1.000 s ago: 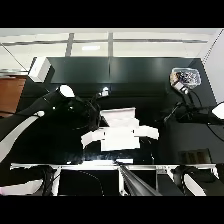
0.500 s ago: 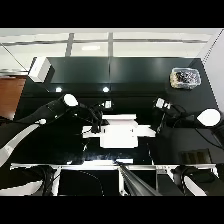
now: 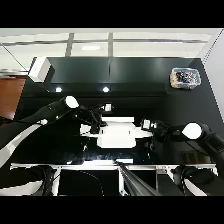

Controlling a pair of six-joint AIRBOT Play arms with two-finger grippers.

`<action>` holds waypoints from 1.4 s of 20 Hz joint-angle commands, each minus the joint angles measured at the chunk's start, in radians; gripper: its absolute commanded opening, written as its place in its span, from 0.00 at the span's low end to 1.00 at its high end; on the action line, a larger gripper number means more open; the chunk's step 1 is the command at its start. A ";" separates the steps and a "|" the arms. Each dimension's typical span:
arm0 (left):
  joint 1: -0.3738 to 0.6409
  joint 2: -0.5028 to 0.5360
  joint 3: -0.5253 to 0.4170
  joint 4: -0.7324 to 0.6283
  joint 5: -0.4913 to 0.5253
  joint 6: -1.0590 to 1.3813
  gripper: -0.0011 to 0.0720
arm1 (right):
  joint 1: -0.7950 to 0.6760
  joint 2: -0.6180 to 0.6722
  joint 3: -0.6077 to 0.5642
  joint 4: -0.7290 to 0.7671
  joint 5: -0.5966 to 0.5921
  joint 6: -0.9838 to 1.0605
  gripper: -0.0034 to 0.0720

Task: Fold the box and place the chain.

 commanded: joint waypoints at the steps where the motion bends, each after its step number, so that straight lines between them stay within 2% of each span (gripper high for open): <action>1: -0.001 -0.008 0.000 0.009 -0.002 -0.013 0.05 | 0.071 -0.001 -0.022 0.013 -0.043 -0.003 0.97; 7: 0.000 -0.017 0.000 0.010 -0.021 -0.032 0.05 | 0.160 -0.006 -0.022 0.033 -0.087 -0.048 0.97; 11: 0.000 -0.017 0.000 0.009 -0.021 -0.032 0.05 | 0.258 -0.050 -0.023 0.051 -0.220 -0.059 0.97; 15: 0.000 -0.017 0.000 0.009 -0.021 -0.032 0.05 | 0.325 -0.074 -0.023 0.052 -0.226 -0.058 0.98; 20: 0.000 -0.017 0.000 0.009 -0.021 -0.032 0.05 | 0.328 -0.074 -0.018 0.092 -0.321 -0.023 0.97; 24: 0.000 -0.017 0.000 0.009 -0.021 -0.032 0.05 | 0.328 -0.068 0.037 0.089 -0.306 0.063 0.97; 28: 0.000 -0.017 0.000 0.009 -0.021 -0.032 0.05 | 0.298 -0.041 0.076 -0.051 -0.303 0.150 0.98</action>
